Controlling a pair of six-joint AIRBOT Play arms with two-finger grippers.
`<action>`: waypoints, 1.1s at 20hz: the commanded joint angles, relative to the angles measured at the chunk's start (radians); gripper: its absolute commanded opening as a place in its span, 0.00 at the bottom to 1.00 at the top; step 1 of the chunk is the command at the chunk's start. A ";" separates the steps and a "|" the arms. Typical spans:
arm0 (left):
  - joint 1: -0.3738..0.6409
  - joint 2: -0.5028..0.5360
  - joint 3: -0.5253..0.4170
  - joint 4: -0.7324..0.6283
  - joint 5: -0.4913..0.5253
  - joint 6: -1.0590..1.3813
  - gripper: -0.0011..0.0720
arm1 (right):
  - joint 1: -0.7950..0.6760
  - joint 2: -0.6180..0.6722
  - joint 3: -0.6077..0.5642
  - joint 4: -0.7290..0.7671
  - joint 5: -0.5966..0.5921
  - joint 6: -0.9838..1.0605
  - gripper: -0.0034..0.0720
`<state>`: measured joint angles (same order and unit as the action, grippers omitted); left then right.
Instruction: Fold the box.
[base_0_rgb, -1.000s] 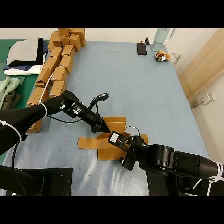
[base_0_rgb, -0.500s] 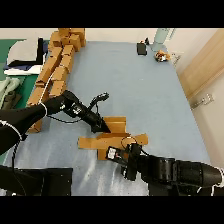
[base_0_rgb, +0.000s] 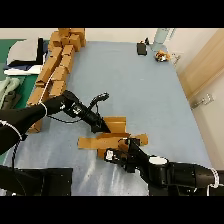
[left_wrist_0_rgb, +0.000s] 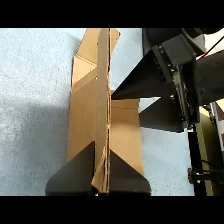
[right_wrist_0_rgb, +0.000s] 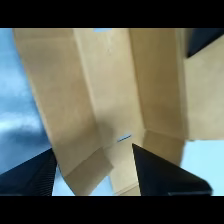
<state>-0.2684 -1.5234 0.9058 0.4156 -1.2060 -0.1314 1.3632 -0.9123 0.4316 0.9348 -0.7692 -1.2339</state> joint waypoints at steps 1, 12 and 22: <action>0.001 0.000 0.000 0.000 0.000 0.000 0.03 | 0.001 0.019 0.008 -0.088 -0.006 0.123 0.96; 0.000 0.000 0.000 0.000 0.000 0.000 0.03 | -0.002 0.021 0.008 -0.201 -0.084 0.284 0.97; 0.000 0.000 0.000 0.000 0.000 0.000 0.03 | -0.122 0.025 0.012 -0.063 0.049 0.105 1.00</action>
<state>-0.2684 -1.5234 0.9058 0.4156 -1.2060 -0.1310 1.3090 -0.8902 0.4438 0.7742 -0.8036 -1.0008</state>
